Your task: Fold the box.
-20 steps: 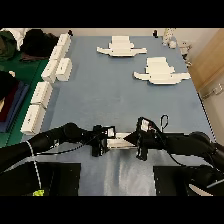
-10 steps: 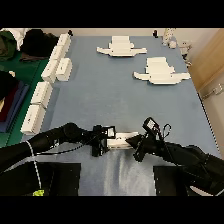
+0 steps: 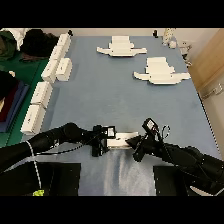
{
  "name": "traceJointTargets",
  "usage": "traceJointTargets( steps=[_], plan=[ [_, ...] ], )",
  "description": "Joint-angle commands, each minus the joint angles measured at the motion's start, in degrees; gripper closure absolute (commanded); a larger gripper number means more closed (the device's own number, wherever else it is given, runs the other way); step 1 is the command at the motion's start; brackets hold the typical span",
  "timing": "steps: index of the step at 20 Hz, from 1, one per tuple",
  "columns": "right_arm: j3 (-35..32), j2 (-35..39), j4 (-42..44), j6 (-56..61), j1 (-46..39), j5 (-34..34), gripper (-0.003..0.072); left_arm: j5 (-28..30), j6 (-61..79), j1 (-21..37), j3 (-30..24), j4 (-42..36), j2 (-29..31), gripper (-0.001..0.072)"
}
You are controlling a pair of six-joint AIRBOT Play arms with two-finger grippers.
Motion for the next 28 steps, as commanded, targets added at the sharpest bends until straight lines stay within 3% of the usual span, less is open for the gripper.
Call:
traceJointTargets(
  steps=[1, 11, 19, 24, 28],
  plan=[
    [-0.2, -0.1, -0.4, 0.2, 0.1, -1.1, 0.0683, 0.0, 0.1, 0.0, 0.0, 0.1, 0.0, 0.045],
    [1.5, 4.3, -3.1, -0.1, 0.0, 4.5, 0.0678, 0.0, 0.1, 0.0, 0.0, 0.1, 0.0, 0.045],
    [5.3, 5.8, -11.3, 0.0, -0.5, 5.7, 0.0678, 0.0, 0.1, 0.0, 0.0, 0.1, 0.0, 0.045],
    [18.9, -0.3, -18.0, 1.0, -13.7, -6.4, 0.0678, 0.0, 0.1, 0.0, 0.0, 0.1, 0.0, 0.045],
    [36.9, -15.4, -35.9, 22.9, -26.9, -25.4, 0.0678, 0.0, 0.1, 0.0, 0.0, 0.1, 0.0, 0.045]
  ],
)
